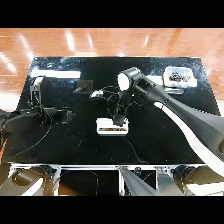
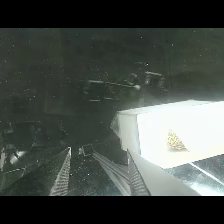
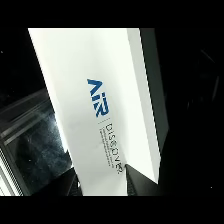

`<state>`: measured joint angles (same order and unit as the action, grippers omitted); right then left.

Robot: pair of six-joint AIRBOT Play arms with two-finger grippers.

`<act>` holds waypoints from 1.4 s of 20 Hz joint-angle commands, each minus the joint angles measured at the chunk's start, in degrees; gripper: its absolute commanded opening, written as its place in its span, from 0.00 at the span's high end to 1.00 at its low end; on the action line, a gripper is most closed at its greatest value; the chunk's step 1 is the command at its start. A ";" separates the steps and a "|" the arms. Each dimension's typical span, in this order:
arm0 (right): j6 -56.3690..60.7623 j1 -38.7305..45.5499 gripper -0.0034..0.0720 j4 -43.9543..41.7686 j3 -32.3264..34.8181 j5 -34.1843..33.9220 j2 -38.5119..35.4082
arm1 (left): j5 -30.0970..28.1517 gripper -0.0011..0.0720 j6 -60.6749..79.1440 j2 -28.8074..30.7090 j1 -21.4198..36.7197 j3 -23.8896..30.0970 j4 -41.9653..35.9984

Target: Fold the box and place the chain.

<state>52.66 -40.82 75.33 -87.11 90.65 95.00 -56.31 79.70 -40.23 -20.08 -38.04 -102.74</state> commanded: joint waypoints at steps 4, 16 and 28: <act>1.55 -0.02 0.54 -0.04 0.02 0.70 0.04 | -0.02 0.35 0.00 -0.04 -0.02 0.00 -0.15; 2.21 -1.05 0.38 1.01 0.07 0.04 0.50 | 0.02 0.35 0.00 -0.04 -0.02 0.00 -0.20; 2.23 -3.48 0.38 4.61 0.07 -0.81 0.55 | 0.02 0.35 0.00 -0.04 -0.02 0.00 -0.20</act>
<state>54.89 -44.18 80.66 -87.05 89.19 95.53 -56.29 79.70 -40.23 -20.08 -38.04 -102.96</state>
